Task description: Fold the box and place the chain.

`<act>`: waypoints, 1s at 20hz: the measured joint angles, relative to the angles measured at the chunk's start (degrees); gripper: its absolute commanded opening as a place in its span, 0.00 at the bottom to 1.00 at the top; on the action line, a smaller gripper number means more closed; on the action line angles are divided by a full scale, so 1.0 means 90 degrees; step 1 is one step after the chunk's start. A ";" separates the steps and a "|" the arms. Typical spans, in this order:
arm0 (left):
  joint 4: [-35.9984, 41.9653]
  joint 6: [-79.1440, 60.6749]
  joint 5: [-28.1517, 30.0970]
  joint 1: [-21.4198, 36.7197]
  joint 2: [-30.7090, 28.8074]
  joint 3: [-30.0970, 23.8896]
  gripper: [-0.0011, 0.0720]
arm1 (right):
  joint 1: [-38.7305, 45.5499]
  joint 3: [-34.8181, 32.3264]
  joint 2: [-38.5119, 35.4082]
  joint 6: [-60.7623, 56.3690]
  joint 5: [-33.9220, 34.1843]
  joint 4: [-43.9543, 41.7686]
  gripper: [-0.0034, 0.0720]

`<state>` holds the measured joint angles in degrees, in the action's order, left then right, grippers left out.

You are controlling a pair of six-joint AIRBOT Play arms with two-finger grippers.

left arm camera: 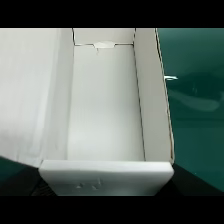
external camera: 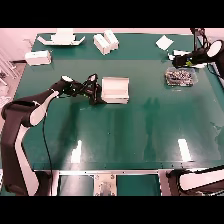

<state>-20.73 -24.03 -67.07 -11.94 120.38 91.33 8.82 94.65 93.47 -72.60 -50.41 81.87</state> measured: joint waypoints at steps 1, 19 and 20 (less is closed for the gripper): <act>0.0000 0.0000 0.0000 0.0000 0.0000 0.0000 0.67 | 0.0100 -0.0066 0.0087 0.0000 0.0155 -0.0024 0.73; 0.0000 0.0002 0.0000 0.0000 0.0000 0.0000 0.67 | 0.0653 0.0593 0.1477 0.0041 -0.0731 0.0066 0.70; 0.0000 0.0002 0.0000 0.0000 0.0000 0.0000 0.67 | 0.0653 0.0597 0.1491 0.0058 -0.0760 0.0066 0.70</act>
